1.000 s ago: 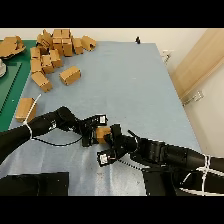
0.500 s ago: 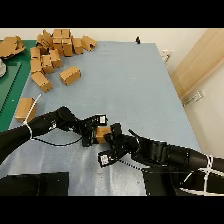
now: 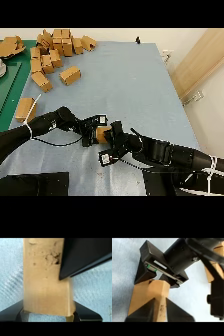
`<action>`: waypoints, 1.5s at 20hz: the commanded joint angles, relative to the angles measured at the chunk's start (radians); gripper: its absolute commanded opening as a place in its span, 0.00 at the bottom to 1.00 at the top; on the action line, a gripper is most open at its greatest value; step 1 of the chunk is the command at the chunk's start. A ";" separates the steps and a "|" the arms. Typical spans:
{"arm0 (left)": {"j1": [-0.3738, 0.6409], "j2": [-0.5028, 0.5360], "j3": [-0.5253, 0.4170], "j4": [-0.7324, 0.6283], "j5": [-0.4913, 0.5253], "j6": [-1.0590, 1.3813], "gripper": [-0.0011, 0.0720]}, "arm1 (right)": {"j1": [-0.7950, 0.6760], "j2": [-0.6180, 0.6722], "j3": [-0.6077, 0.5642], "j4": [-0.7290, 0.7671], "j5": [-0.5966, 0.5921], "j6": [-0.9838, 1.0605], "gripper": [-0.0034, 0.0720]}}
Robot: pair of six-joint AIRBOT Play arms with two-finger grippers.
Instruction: Fold the box.
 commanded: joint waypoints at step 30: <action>0.000 0.001 0.000 0.000 0.000 -0.001 0.31 | 0.001 -0.027 -0.009 0.085 -0.037 0.001 0.36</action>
